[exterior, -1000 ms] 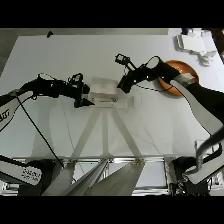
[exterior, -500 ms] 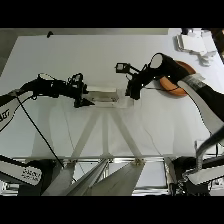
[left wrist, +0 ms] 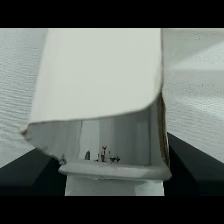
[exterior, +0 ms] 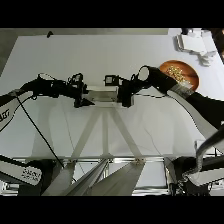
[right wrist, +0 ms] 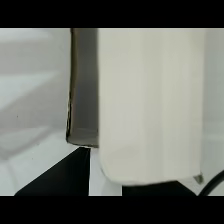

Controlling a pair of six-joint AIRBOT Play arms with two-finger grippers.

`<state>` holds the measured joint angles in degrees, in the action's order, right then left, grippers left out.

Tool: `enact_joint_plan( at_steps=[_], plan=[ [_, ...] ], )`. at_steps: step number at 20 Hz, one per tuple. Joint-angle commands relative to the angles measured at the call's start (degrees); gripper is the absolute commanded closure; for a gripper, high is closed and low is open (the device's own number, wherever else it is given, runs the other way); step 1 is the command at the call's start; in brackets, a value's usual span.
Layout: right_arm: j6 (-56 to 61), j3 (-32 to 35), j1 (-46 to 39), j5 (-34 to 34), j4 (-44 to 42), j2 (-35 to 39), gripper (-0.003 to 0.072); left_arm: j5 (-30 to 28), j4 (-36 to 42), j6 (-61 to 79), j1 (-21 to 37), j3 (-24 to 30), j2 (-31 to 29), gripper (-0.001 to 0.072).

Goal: Fold the box and place the chain.

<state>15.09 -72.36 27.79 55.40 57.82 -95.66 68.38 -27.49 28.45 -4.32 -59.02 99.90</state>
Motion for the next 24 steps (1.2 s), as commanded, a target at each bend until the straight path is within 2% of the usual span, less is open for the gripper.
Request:
enact_joint_plan(
  at_steps=[1, 3, 5, 6, 7, 8, 9, 10, 12, 13, 16, 21, 24],
  plan=[
    [-0.72, 0.13, 0.52, -1.46, -4.35, -0.02, 0.0521, -0.02, -0.02, 0.0, 0.0, -0.04, 0.02, 0.0335],
    [-0.85, 0.13, 0.52, -1.6, -6.21, -0.02, 0.0538, -0.02, -0.02, 0.0, 0.0, -0.04, 0.04, 0.0335],
    [-0.79, 0.13, 0.52, -2.71, -7.3, -0.02, 0.0521, -0.02, -0.02, 0.0, 0.0, -0.04, 0.02, 0.0335],
    [-0.76, 0.13, 0.52, -3.54, -7.32, -0.02, 0.0451, -0.02, -0.02, 0.0, 0.0, -0.04, 0.04, 0.0335],
    [-0.63, 0.13, 0.52, -4.24, -7.28, -0.02, 0.0341, -0.02, -0.02, 0.0, 0.0, -0.04, 0.02, 0.0335],
    [-0.59, 0.13, 0.52, -4.5, -7.26, -0.02, 0.0305, -0.02, -0.02, 0.0, 0.0, -0.04, 0.02, 0.0335],
    [-0.55, 0.13, 0.52, -4.39, -7.23, -0.02, 0.0307, -0.02, -0.02, 0.0, 0.0, -0.04, 0.04, 0.0335],
    [-0.52, 0.13, 0.52, -3.98, -7.04, 0.0, 0.0351, -0.02, -0.02, 0.0, 0.0, -0.04, 0.02, 0.0335],
    [0.0, 0.13, 0.13, -2.23, -6.29, 0.46, 0.0624, -0.02, -0.02, 0.0, 0.0, -0.04, 0.02, 0.0335],
    [0.13, 0.13, -0.42, -0.59, -6.08, 1.11, 0.0664, -0.02, -0.02, 0.0, 0.0, -0.04, 0.04, 0.0335],
    [1.2, 0.13, -3.3, 3.61, -5.92, 4.31, 0.0673, -0.02, -0.02, 0.0, 0.0, -0.04, 0.02, 0.0335],
    [13.64, 0.37, -12.85, 5.68, -5.2, 11.17, 0.0673, -0.02, -0.02, 0.0, 0.0, -0.04, 0.02, 0.0335],
    [23.02, 4.63, -19.37, 5.31, -3.34, 14.38, 0.0673, -0.02, -0.02, 0.0, 0.0, -0.04, 0.02, 0.0335]
  ],
)
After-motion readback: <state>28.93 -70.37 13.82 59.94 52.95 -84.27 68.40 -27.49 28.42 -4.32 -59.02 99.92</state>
